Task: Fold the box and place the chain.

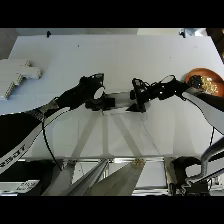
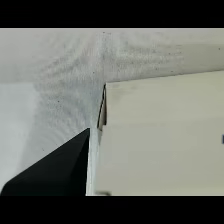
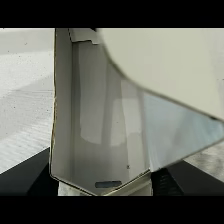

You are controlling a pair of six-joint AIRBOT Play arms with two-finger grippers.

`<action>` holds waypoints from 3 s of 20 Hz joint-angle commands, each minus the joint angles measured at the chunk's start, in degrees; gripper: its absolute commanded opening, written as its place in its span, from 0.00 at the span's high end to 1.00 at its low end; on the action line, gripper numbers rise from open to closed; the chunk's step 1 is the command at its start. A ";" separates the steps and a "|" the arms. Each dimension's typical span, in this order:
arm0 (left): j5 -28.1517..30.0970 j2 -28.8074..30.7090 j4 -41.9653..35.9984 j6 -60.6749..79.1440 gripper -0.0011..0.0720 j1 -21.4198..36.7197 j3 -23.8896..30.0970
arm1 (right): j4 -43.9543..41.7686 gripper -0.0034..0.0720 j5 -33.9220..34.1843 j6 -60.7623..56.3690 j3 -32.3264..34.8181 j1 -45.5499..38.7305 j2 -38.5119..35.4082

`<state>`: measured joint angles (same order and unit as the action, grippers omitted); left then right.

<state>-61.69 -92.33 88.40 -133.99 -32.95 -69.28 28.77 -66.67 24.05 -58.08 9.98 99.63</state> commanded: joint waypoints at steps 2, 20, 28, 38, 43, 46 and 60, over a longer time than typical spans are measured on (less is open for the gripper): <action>-0.44 -0.42 2.67 -5.07 0.74 -0.72 -0.04 | 0.07 0.29 -0.02 -0.02 -0.02 0.00 0.00; 1.07 -0.52 2.49 -4.92 0.56 -0.63 -0.04 | 0.07 0.29 -0.02 -0.02 -0.02 0.00 0.00; 1.07 5.73 2.03 -3.45 0.44 0.76 -0.02 | 0.07 0.29 -0.02 -0.02 -0.02 0.00 0.00; 11.93 25.18 0.98 31.63 0.45 10.47 9.29 | 0.07 0.29 -0.02 -0.02 -0.02 0.02 0.00; 21.03 27.91 0.20 59.56 0.60 15.30 21.55 | 0.07 0.29 -0.02 -0.02 -0.02 0.00 0.00; 20.33 25.22 -13.77 96.41 0.31 18.01 25.90 | 0.07 0.29 -0.02 -0.02 -0.04 0.02 0.00; 1.40 7.30 -66.01 163.49 0.01 32.17 25.97 | 0.07 0.29 -0.02 -0.02 -0.02 0.00 0.00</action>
<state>-58.48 -81.78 25.69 25.54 -1.54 -43.35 28.86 -66.70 24.03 -58.08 9.98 99.63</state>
